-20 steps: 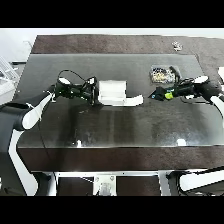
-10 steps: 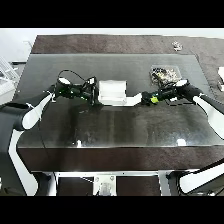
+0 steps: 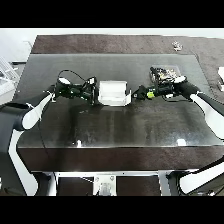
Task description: Fold the box and place the chain.
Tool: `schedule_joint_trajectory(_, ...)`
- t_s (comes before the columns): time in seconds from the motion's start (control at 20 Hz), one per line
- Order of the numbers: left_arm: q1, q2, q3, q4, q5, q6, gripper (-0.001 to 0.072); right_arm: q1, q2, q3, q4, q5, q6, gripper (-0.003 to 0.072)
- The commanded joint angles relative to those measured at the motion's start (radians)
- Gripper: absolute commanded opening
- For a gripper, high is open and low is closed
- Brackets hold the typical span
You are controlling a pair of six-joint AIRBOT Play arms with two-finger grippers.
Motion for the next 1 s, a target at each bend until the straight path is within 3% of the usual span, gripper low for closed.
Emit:
schedule_joint_trajectory(0.0, 0.001, 0.001, 0.000, 0.000, 0.000, 0.000, 0.0352, -0.001, 0.000, 0.041, 0.000, 0.057, -0.001, 0.0040)
schedule_joint_trajectory(0.1, 0.001, 0.001, 0.000, 0.000, 0.000, 0.000, 0.0352, 0.002, 0.000, 0.064, 0.001, 0.066, -0.001, 0.0148)
schedule_joint_trajectory(0.2, 0.001, 0.001, 0.000, 0.000, 0.000, 0.000, 0.0352, 0.006, -0.001, 0.069, 0.001, 0.066, -0.001, 0.0170)
schedule_joint_trajectory(0.3, 0.001, 0.001, 0.000, 0.000, 0.000, 0.000, 0.0352, 0.017, -0.002, 0.069, 0.000, 0.066, -0.001, 0.0265)
schedule_joint_trajectory(0.45, 0.001, 0.001, 0.000, 0.000, -0.001, 0.000, 0.0352, 0.038, -0.007, 0.069, -0.023, 0.066, 0.000, 0.0329)
schedule_joint_trajectory(0.75, 0.001, 0.001, 0.000, 0.000, -0.001, 0.000, 0.0352, 0.051, -0.017, 0.079, -0.068, 0.063, 0.030, 0.0333)
schedule_joint_trajectory(0.85, 0.001, 0.001, 0.000, 0.000, -0.002, 0.000, 0.0352, 0.068, -0.017, 0.091, -0.073, 0.058, 0.049, 0.0424)
schedule_joint_trajectory(0.95, 0.001, 0.001, 0.000, 0.000, -0.002, 0.000, 0.0352, 0.091, -0.017, 0.108, -0.106, 0.049, 0.066, 0.0424)
